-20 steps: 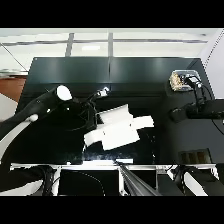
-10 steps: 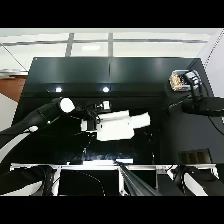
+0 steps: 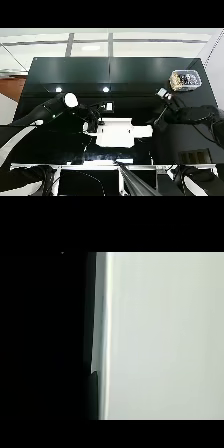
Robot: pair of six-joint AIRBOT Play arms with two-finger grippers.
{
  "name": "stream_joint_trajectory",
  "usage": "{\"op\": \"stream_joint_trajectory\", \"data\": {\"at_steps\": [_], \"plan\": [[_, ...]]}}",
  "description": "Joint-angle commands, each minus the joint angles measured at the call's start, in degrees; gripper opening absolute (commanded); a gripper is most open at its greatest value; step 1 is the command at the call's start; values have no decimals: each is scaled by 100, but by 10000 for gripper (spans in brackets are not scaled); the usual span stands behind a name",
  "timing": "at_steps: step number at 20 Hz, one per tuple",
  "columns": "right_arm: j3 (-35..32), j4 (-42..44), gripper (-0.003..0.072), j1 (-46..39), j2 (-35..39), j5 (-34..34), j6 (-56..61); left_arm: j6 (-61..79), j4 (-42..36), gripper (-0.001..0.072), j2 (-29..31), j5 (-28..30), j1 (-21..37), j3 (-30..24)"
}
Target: Fold the box and place the chain.
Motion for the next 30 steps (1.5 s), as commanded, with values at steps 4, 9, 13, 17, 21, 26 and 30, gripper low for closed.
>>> {"op": "stream_joint_trajectory", "data": {"at_steps": [4, 9, 13, 17, 21, 26, 30], "plan": [[-365, 11, 694, 894, -4, -17, -739, -507, 240, 31, -22, -151, 2, 229], [-767, 13, 693, 1261, -4, 144, -1231, -682, 525, 31, -24, -212, -9, 275], [-859, 42, 693, 1279, -4, 236, -1462, -682, 525, 31, -24, -188, -11, 275], [-920, 321, 693, 1281, -4, 238, -2315, -682, 525, 31, -24, -188, -11, 275], [-927, 507, 693, 1311, -9, 278, -2483, -680, 525, 31, -24, -186, -11, 275], [-929, 511, 693, 2037, -142, 566, -2483, -680, 525, 31, -24, -186, -9, 275], [-925, 511, 693, 2400, -409, 1056, -2483, -680, 522, 31, -24, -188, -9, 275]]}}
